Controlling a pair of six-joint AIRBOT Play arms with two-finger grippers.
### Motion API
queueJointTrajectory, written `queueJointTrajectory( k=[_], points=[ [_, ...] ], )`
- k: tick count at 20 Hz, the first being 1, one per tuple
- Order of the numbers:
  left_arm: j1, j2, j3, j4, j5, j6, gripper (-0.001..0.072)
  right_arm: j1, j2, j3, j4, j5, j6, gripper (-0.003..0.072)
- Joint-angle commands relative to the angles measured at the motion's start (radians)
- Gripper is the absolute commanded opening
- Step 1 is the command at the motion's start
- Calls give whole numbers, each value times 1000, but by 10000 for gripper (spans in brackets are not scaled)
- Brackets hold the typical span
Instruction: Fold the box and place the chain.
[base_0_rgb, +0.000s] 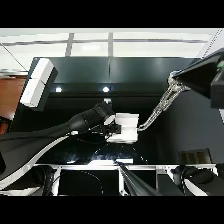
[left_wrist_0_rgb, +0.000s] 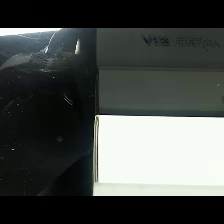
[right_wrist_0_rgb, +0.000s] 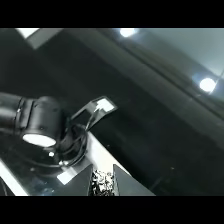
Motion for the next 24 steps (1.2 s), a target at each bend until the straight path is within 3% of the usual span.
queueJointTrajectory(
  k=[1,6,11,14,19,24],
  points=[
    [0,0,0,0,-1,0,28,39,6,-58,63,-19,0,33],
    [0,0,0,0,-1,0,29,39,-2,-172,250,-91,-44,33],
    [0,0,0,0,-1,0,29,40,-20,-212,280,-108,-56,33],
    [0,0,0,0,0,0,29,39,-20,-356,282,-131,-56,34],
    [0,0,0,0,-1,0,29,39,-33,-671,457,-382,-96,33],
    [0,0,0,0,-1,0,29,31,-52,-835,360,-454,-97,34]
  ],
)
